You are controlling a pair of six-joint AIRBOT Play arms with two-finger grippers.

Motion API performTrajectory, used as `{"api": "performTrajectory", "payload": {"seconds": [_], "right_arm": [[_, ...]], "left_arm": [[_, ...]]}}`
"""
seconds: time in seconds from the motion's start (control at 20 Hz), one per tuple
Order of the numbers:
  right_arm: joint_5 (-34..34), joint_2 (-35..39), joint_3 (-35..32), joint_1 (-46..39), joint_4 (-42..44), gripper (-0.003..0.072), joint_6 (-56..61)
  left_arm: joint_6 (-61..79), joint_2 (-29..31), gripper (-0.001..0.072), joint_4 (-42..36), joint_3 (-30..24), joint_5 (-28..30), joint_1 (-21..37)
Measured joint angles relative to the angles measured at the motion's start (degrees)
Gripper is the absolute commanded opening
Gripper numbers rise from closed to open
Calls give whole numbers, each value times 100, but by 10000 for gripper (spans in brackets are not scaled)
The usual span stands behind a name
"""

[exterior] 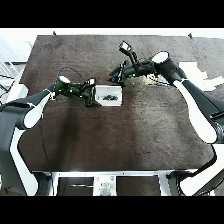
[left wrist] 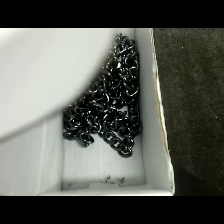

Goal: Fold the box and place the chain.

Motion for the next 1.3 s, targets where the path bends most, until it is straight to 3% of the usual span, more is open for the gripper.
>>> {"api": "performTrajectory", "payload": {"seconds": [0.3, 0.85, 1.3], "right_arm": [[291, -442, 20, 11, -247, 337, 398], [1198, -529, 20, 59, -326, 347, 538], [1147, -546, 20, 59, -367, 345, 544]], "left_arm": [[0, 0, 475, 0, 0, 0, 0], [0, 0, 476, 0, 0, 0, 0], [0, 0, 475, 0, 0, 2, 0]]}}
